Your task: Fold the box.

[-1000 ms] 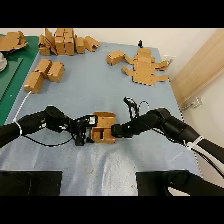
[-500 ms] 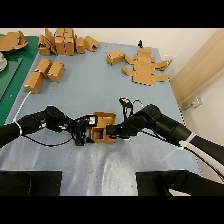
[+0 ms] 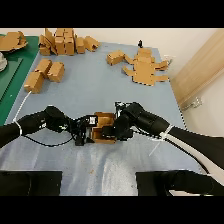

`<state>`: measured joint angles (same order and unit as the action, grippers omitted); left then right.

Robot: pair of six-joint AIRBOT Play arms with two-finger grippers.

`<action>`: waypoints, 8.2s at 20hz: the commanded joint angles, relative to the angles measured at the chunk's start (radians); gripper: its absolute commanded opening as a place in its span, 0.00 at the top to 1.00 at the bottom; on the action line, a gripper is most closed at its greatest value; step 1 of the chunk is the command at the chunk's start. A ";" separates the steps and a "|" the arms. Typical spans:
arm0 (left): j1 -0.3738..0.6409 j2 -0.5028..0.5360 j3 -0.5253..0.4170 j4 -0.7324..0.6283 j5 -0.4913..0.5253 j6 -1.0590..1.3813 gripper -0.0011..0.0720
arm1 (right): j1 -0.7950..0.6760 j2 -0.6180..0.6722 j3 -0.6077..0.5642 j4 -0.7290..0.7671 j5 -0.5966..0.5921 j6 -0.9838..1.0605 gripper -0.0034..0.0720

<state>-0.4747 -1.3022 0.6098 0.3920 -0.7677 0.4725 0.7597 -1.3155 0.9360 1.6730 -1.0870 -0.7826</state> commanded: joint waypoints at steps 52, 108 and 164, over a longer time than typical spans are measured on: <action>0.001 -0.001 0.001 0.000 0.000 0.000 0.47 | -0.674 -0.123 -0.070 1.049 0.046 -1.272 0.96; 0.001 -0.001 0.001 0.000 0.000 0.000 0.47 | 0.146 0.257 -0.182 -0.085 0.357 -1.588 0.49; 0.001 -0.001 0.001 0.000 0.000 0.000 0.47 | 0.101 0.548 -0.277 0.258 0.303 -0.529 0.96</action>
<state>-0.4747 -1.3025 0.6102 0.3923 -0.7681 0.4725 0.9009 -0.8173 0.7097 1.7462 -0.8085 -1.5433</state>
